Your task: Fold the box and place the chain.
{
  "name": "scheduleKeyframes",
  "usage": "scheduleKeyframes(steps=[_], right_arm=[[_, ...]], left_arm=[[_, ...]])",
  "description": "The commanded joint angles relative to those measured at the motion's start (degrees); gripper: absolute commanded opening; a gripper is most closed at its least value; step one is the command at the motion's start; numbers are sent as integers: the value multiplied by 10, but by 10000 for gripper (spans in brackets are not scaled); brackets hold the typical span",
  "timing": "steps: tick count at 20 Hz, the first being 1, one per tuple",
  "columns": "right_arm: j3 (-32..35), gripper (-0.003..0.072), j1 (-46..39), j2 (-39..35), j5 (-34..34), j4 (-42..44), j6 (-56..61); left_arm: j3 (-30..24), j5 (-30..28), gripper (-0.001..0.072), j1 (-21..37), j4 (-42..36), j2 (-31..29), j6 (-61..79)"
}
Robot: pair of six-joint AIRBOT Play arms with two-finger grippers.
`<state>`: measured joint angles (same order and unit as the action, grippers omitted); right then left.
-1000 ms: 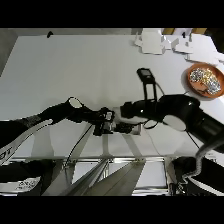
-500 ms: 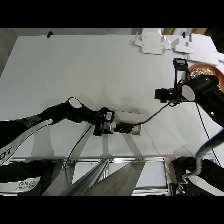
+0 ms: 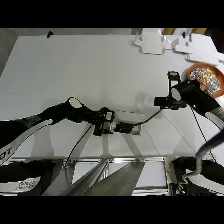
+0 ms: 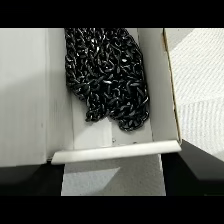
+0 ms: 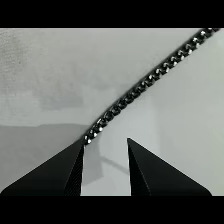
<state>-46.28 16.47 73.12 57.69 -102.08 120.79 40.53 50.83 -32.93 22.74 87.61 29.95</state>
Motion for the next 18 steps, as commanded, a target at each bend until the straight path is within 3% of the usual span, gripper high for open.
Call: scheduleKeyframes(steps=[1,9,12,13,18], right_arm=[[2,276,-1,13,-25,13,0],[3,249,-1,60,-12,50,-12],[3,123,-1,61,-14,61,-24],[3,28,-1,60,-13,61,-29],[3,21,-1,4,15,59,-56]], left_arm=[[0,0,210,0,0,0,0],[0,0,210,0,0,0,0],[0,0,210,0,0,0,0],[0,0,210,0,0,0,0],[0,0,210,0,0,0,0]])
